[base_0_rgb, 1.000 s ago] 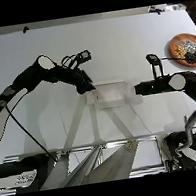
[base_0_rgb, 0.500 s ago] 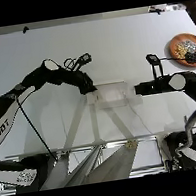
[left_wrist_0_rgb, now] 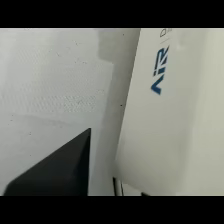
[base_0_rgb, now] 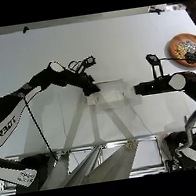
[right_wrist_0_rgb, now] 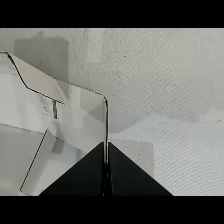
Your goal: Fold the box and place the chain.
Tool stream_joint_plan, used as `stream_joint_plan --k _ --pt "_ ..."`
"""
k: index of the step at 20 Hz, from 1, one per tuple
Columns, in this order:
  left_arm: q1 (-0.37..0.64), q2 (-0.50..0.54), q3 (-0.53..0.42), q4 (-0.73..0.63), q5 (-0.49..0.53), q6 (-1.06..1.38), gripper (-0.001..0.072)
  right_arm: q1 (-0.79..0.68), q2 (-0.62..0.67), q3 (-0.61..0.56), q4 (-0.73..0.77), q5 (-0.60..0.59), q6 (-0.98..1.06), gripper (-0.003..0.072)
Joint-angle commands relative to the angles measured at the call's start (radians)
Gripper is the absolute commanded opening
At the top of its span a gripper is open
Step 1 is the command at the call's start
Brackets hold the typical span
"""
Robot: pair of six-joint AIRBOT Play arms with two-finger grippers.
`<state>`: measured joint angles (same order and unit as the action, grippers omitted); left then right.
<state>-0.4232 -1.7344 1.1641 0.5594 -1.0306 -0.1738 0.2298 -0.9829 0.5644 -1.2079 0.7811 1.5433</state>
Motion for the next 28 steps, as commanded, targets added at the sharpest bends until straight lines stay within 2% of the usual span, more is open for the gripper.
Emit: stream_joint_plan --k 1,2,8,9,11,12,15,19,21,25,28 --pt "-0.001 -0.003 0.002 -0.017 0.001 0.018 0.0140 0.001 0.001 0.000 0.002 0.001 0.000 0.0011" --pt "-0.002 -0.003 0.002 -0.018 -0.008 0.020 0.0008 0.001 0.001 0.000 0.002 0.003 0.000 0.0011" --pt "-0.002 0.024 0.002 0.007 -0.137 0.016 0.0006 0.000 0.007 0.004 0.005 0.035 0.000 0.0027" --pt "-0.005 0.040 0.002 0.024 -0.148 0.011 0.0005 0.000 0.016 0.010 0.003 0.054 0.000 0.0125" --pt "-0.008 0.078 0.002 0.077 -0.130 -0.011 0.0005 0.000 0.055 0.021 -0.002 0.081 0.000 0.0425" --pt "-0.008 0.097 0.002 0.092 -0.124 -0.018 0.0005 0.000 0.087 0.024 -0.008 0.091 0.000 0.0479" --pt "-0.014 0.144 0.002 0.104 -0.141 -0.018 0.0003 -0.001 0.198 0.029 -0.037 0.139 0.002 0.0479" --pt "-0.074 0.214 -0.015 0.160 -0.173 -0.036 0.0001 -0.001 0.362 0.029 -0.125 0.276 0.059 0.0479" --pt "-0.116 0.256 -0.061 0.160 -0.121 -0.035 -0.0001 -0.001 0.447 0.029 -0.199 0.351 0.105 0.0479" --pt "-0.206 0.320 -0.231 0.213 0.185 -0.037 -0.0001 0.000 0.591 0.029 -0.261 0.408 0.163 0.0479" --pt "-0.246 0.317 -0.273 0.271 0.318 -0.143 0.0000 0.000 0.626 0.029 -0.259 0.408 0.180 0.0479"
